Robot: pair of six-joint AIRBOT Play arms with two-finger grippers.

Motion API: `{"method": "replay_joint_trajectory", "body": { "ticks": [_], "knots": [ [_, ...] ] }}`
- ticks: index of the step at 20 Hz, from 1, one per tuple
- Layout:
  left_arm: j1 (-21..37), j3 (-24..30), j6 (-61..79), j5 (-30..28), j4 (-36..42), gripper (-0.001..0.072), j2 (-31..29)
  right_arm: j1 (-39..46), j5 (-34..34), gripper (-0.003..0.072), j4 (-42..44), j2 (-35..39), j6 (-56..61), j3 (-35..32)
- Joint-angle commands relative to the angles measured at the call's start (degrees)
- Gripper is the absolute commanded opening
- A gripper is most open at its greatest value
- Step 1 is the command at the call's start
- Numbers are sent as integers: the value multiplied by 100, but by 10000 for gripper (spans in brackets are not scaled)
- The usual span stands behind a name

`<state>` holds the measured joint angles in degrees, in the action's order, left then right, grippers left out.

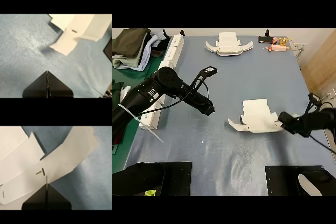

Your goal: Fold the box.

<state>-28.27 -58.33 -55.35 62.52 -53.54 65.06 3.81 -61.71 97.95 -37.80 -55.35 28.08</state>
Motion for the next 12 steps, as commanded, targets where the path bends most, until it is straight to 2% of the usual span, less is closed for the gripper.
{"method": "replay_joint_trajectory", "body": {
  "ticks": [1, 2, 3, 4, 7, 10, 12],
  "knots": [
    [2, -7, 0, -2, -2, 13, 0, -177, 39, 13, 9, 730, 15, -708],
    [2, -7, 0, -2, -2, 13, 0, -177, -28, 125, 20, 745, -151, -706],
    [2, -7, 0, -2, -2, 13, 0, -177, -129, 396, 35, 745, -286, -699],
    [4, -7, 0, -2, -2, 13, 2, -175, -236, 537, 28, 745, -372, -671],
    [2, -7, 0, -2, -2, 13, 0, -118, -599, 541, -400, 741, -538, -203],
    [2, -7, 0, -2, -2, 13, 0, 63, -1086, 524, -1567, 643, -780, 800],
    [2, -7, 0, -2, -2, 13, 0, 363, -1521, 524, -2057, 227, -1237, 1460]
  ]
}}
